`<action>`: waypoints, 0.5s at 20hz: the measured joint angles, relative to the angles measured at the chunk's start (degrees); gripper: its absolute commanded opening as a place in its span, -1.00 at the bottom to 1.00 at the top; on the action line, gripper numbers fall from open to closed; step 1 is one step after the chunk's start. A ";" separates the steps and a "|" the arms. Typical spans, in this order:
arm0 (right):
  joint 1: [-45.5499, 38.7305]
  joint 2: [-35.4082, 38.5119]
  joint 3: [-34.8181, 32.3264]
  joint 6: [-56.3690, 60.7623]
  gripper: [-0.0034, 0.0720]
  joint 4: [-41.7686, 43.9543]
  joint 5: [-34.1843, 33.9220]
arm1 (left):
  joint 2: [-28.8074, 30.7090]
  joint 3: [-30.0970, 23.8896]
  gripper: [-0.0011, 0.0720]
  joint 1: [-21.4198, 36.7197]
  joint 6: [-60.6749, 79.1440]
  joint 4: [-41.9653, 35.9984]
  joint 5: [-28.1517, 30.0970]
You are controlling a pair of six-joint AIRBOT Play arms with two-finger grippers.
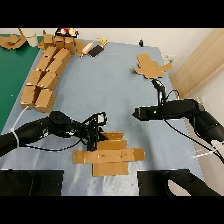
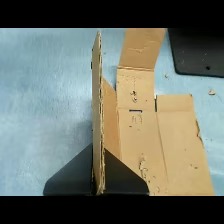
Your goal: Fold the box.
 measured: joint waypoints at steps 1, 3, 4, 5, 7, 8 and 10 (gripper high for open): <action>0.00 0.00 0.00 0.00 -0.86 0.00 0.15 | 1.07 0.15 -0.94 -0.46 0.31 0.20 0.61; 0.00 0.00 0.00 0.00 -0.86 0.00 0.70 | 2.89 0.37 -0.94 -1.55 1.25 0.83 3.56; 0.00 0.00 0.00 0.00 -0.86 0.07 1.05 | 3.39 0.39 -0.94 -2.10 1.53 1.20 4.98; 0.00 0.00 0.00 0.00 -0.86 0.20 1.38 | 3.69 0.11 -0.94 -2.82 1.84 1.29 6.43; 0.00 0.00 0.00 0.00 -0.86 0.31 2.16 | 3.85 -1.09 -0.94 -4.74 3.13 1.66 10.10; 0.00 0.00 0.00 0.00 -0.86 0.35 2.38 | 3.85 -1.77 -0.94 -5.68 3.78 1.70 12.33; 0.00 0.00 0.00 0.00 -0.86 0.37 2.71 | 3.78 -2.93 -0.94 -7.50 4.79 1.60 14.84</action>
